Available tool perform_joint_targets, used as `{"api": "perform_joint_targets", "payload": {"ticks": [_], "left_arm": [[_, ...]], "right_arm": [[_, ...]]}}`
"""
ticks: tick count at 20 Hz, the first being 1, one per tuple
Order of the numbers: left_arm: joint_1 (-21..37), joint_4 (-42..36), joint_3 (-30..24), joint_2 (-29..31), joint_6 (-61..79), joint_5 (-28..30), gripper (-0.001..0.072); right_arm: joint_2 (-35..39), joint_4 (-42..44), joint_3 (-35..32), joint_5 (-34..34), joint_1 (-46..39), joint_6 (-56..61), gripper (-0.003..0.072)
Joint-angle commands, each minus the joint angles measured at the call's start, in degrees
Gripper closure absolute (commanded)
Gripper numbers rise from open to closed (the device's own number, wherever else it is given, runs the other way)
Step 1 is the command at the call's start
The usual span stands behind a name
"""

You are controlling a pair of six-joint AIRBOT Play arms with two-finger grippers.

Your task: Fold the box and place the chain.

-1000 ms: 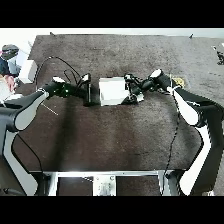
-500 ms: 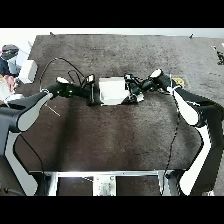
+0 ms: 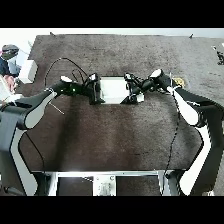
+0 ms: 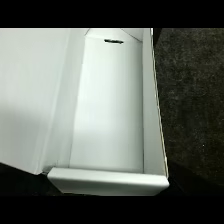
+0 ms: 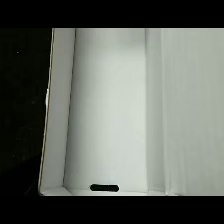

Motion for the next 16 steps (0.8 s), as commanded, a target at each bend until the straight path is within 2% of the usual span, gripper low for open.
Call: {"api": "perform_joint_targets", "payload": {"ticks": [1,16], "left_arm": [[0.07,1.20,0.59,-0.55,-0.31,-1.46,-0.0007],[-0.31,-2.43,0.70,-1.88,4.11,-2.86,0.0013]], "right_arm": [[-0.02,0.00,-0.02,0.09,0.00,-0.07,0.0247],[0.00,-0.02,-0.02,0.04,0.00,-0.07,0.0247]]}}
